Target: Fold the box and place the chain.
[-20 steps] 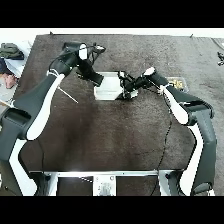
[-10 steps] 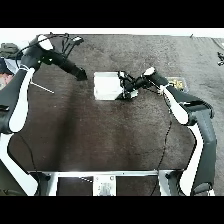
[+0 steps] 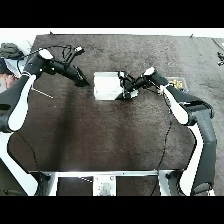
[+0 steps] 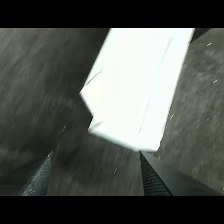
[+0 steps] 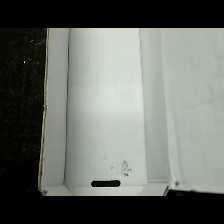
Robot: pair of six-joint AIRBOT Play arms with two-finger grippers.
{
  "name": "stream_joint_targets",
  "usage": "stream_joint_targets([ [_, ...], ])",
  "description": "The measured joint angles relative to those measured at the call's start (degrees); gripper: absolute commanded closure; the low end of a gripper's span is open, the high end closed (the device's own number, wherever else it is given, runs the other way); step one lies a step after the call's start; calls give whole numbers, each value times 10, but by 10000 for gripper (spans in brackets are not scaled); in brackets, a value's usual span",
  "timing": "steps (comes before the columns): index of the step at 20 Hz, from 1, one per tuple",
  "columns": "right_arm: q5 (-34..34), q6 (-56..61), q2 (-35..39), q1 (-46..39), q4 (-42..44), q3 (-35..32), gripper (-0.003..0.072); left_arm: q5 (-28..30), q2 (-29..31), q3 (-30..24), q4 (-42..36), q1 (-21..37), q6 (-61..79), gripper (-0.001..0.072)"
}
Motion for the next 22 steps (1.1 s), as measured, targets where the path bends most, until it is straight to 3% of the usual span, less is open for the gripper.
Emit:
stream_joint_targets([
  [6, 0, 0, 0, 0, 0, 0, 518, 23, -44, -4, -60, 1, 112, 105],
  [7, 0, 0, 0, 0, 0, 0, 518, 24, -50, -5, -64, 1, 141, 89],
  [8, 0, 0, 0, 0, 0, 0, 518, 23, -54, -5, -66, 1, 168, -9],
  [15, 0, 0, 0, 0, 0, 0, 518, -17, -79, -10, -64, 1, 281, -11],
  [22, 0, -1, 0, -1, 0, 0, 518, -20, -98, -42, -134, 2, 371, -11],
])
